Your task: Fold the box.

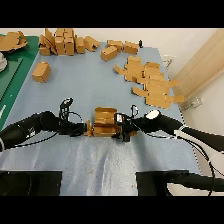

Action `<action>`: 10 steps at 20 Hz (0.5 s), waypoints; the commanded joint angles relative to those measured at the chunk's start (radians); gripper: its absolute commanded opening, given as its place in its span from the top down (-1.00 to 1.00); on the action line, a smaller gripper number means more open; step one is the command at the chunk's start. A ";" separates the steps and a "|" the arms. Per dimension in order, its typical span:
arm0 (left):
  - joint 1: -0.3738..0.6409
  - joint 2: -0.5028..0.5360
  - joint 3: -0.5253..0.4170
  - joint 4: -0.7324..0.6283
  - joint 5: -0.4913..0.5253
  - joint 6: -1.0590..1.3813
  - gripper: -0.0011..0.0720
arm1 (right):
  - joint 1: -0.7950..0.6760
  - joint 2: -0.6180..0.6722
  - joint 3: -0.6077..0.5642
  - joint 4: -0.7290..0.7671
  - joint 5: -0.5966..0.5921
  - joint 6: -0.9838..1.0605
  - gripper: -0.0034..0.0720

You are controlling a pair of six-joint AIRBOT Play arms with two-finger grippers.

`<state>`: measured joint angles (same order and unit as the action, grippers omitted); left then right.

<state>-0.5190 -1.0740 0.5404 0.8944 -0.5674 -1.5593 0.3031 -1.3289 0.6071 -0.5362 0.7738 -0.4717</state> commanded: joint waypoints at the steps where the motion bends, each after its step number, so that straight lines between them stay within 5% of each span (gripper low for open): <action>1: 0.009 0.049 0.002 0.003 -0.019 -0.001 0.95 | 0.000 0.000 -0.001 0.000 0.000 0.000 -0.26; 10: 0.007 0.088 0.007 -0.068 0.000 0.003 0.94 | 0.000 0.000 -0.001 0.000 0.000 0.000 -0.26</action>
<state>-0.5110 -0.9905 0.5465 0.8467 -0.5701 -1.5593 0.3031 -1.3289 0.6071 -0.5362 0.7734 -0.4717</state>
